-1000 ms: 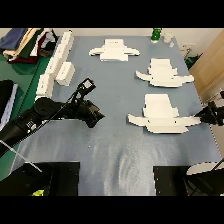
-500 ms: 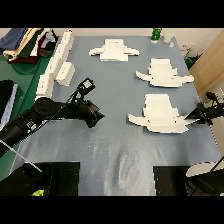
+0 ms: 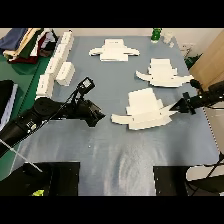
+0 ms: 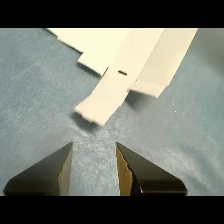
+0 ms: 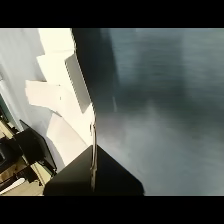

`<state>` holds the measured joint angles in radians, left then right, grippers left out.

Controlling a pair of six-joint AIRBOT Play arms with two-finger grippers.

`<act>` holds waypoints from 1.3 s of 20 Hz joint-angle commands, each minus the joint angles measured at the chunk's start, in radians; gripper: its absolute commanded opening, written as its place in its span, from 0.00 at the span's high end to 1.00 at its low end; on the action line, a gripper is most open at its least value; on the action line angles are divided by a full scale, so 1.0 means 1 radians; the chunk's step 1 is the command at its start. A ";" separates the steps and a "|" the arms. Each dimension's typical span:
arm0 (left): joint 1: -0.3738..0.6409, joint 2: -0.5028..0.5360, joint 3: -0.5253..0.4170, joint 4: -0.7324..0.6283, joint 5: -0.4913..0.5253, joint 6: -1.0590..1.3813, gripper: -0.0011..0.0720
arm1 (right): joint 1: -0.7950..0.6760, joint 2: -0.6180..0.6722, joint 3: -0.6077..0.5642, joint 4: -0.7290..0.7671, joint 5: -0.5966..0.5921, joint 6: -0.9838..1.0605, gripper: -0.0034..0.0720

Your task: Fold the box.

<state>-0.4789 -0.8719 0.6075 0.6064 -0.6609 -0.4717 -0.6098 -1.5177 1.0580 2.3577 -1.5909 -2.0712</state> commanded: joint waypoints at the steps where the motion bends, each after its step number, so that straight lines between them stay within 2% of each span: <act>1: 0.000 0.001 0.000 -0.146 0.000 -0.046 0.42 | 0.195 0.118 -0.113 0.078 0.089 0.089 0.96; 3: 0.000 0.001 0.005 -0.202 0.000 -0.134 0.42 | 0.327 0.204 -0.232 0.078 0.175 0.127 0.96; 6: 0.014 0.001 0.012 -0.147 -0.011 -0.305 0.42 | 0.487 0.357 -0.429 0.077 0.354 0.177 0.96; 9: 0.109 0.000 0.026 -0.065 -0.141 -0.471 0.42 | 0.613 0.536 -0.628 0.078 0.520 0.205 0.96; 11: 0.192 0.000 0.027 -0.053 -0.217 -0.523 0.42 | 0.688 0.644 -0.718 0.077 0.627 0.205 0.96; 13: 0.239 0.001 0.027 -0.057 -0.225 -0.525 0.42 | 0.745 0.729 -0.764 0.063 0.715 0.204 0.96; 15: 0.243 0.001 0.027 -0.055 -0.240 -0.524 0.42 | 0.776 0.793 -0.790 0.032 0.760 0.200 0.96; 21: 0.312 -0.037 0.024 0.030 -0.265 -0.538 0.42 | 0.794 0.909 -0.804 -0.021 0.764 0.103 0.96; 26: 0.330 -0.225 0.021 0.028 -0.368 -0.405 0.42 | 0.795 0.909 -0.804 -0.027 0.763 0.104 0.96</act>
<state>-0.1627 -1.0039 0.6296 0.6254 -0.9756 -0.9512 0.1814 -0.6186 0.2562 2.3379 -0.8360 -1.9606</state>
